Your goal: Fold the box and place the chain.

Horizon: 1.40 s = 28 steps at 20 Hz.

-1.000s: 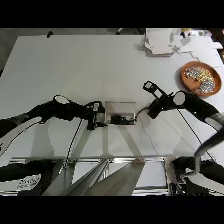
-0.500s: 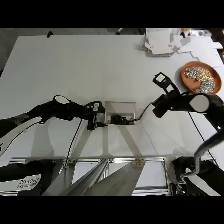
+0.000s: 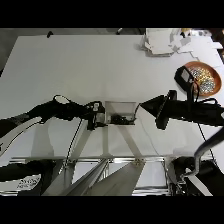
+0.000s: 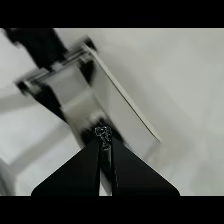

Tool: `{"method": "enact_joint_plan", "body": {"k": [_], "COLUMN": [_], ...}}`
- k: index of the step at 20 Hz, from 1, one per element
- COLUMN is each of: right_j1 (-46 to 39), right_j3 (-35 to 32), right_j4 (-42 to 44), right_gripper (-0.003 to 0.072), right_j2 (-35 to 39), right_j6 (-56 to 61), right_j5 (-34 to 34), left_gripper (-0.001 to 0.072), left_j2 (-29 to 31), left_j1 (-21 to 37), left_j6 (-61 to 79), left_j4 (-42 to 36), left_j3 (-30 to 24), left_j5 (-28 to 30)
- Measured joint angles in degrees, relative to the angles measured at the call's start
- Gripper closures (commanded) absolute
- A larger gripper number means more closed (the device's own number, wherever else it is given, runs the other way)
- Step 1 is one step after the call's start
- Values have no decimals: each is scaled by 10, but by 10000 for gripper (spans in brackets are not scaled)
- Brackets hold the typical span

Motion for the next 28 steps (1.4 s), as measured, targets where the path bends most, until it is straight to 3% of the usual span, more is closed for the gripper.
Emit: {"method": "enact_joint_plan", "body": {"k": [5,10,13,15,19,21,26,28], "right_j1": [6,68,102,119,142,147,151,151], "right_j3": [-16,-23,-24,-25,-7,28,129,148], "right_j4": [123,116,52,5,-47,-66,-112,-120], "right_gripper": [664,653,546,415,432,514,539,617], "right_j2": [-15,-89,-134,-153,-168,-171,-210,-245], "right_j6": [-106,-133,-105,-81,-56,-46,-31,-21], "right_j5": [-2,-63,-109,-121,-125,-118,-128,-131], "left_gripper": [622,622,622,622,622,622,622,622], "left_j2": [0,0,0,0,0,0,0,0], "left_j1": [0,0,0,0,0,0,0,0], "left_j6": [0,0,0,0,0,0,0,0], "left_j4": [0,0,0,0,0,0,0,0], "left_j3": [0,0,0,0,0,0,0,0], "left_j5": [0,0,0,0,0,0,0,0]}}
